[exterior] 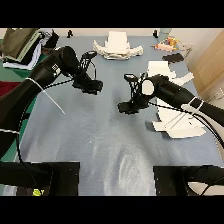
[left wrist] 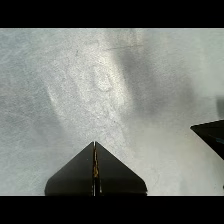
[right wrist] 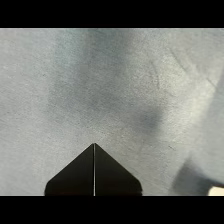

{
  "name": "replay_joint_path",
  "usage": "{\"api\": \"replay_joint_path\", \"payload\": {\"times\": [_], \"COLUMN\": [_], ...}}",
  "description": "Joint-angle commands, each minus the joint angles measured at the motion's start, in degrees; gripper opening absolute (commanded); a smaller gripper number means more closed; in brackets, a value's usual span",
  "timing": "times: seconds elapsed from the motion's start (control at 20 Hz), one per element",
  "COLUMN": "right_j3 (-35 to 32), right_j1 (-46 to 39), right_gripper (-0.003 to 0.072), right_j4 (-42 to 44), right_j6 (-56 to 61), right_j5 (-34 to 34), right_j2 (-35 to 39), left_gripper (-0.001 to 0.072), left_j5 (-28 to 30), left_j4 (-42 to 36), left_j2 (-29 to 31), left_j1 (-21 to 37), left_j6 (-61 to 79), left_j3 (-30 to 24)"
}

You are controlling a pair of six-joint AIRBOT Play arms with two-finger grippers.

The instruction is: Fold the box.

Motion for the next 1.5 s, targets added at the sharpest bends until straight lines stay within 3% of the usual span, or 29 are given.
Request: {"api": "replay_joint_path", "payload": {"times": [0.0,0.5,0.8,0.95,1.0,1.05,1.1,1.25,1.3,1.45], "right_j3": [-0.04,-0.07,-0.07,2.78,5.57,8.52,11.82,18.49,19.08,17.75], "right_j1": [0.0,0.0,0.0,-1.25,-3.08,-5.16,-7.74,-16.96,-21.42,-36.09], "right_gripper": [0.0004,0.0004,0.0004,0.0004,0.0076,0.0307,0.0439,0.044,0.044,0.0443], "right_j4": [0.02,0.04,2.49,2.01,-1.51,-6.6,-14.03,-36.48,-39.26,-37.13], "right_j6": [0.0,0.02,2.32,2.67,4.24,6.14,7.32,7.43,5.77,2.95], "right_j5": [0.0,0.0,-4.39,-2.12,2.21,7.21,13.4,27.41,29.31,30.03], "right_j2": [-0.13,-0.11,-0.11,-0.04,-0.04,-0.04,-0.04,-0.04,-0.04,-0.2], "left_gripper": [0.0013,0.0013,0.0013,0.0013,0.0014,0.0013,0.0013,0.0013,0.0014,0.0013], "left_j5": [0.15,0.26,0.26,0.26,0.33,0.52,0.98,2.71,3.34,4.96], "left_j4": [-0.02,0.02,0.02,0.0,0.02,0.0,-0.02,-0.02,-0.02,-0.04], "left_j2": [-0.11,-0.24,-0.24,-0.24,-0.24,-0.24,-0.24,-0.24,-0.24,-0.24], "left_j1": [0.0,0.0,0.0,0.0,0.0,0.0,0.0,0.0,0.0,0.0], "left_j6": [0.02,0.02,0.02,0.02,0.02,0.02,0.02,0.02,0.02,0.02], "left_j3": [0.04,0.02,0.0,0.02,0.0,0.0,0.02,0.0,0.0,0.0]}}
